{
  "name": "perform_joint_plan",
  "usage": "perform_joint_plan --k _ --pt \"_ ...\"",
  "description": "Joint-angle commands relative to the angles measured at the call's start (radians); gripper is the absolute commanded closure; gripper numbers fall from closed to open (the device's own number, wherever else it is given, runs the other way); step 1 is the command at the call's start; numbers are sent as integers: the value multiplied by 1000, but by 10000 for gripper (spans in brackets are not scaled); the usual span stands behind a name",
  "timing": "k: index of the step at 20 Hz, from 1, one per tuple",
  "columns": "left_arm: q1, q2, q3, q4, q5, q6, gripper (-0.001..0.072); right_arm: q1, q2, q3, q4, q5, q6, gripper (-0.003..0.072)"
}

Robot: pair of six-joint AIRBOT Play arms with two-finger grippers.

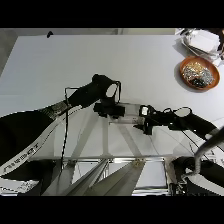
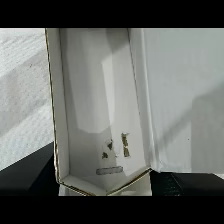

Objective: Fold the box and place the chain.

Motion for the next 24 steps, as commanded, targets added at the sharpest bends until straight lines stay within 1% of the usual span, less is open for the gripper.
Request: perform_joint_plan --k 1,4,7,10,12,16,17,19,21,22,23,24 --pt "-13 -16 -2 12 18 -36 299 0 1 0 0 0 0 287" --pt "-16 -14 -14 19 19 -39 299 0 1 0 0 0 0 287" --pt "-16 12 -71 3 41 -39 299 0 1 0 0 0 0 287" --pt "-16 70 -150 -6 168 -47 299 0 1 0 0 0 0 287" --pt "-16 77 -160 -10 199 -50 299 0 1 0 0 0 0 287" --pt "-16 68 -160 -11 203 -51 300 0 1 0 0 0 0 287" --pt "-20 64 -160 -13 202 -54 318 0 1 0 0 0 0 287" --pt "-26 58 -160 -15 202 -54 442 0 1 0 0 0 0 287" --pt "-31 55 -160 -16 202 -59 443 0 1 0 0 0 0 287" --pt "-34 53 -160 -19 202 -70 462 0 1 0 0 0 0 287" --pt "-38 52 -162 -25 202 -82 601 0 1 0 0 0 0 287" --pt "-42 52 -162 -30 202 -83 702 0 1 0 0 0 0 287"
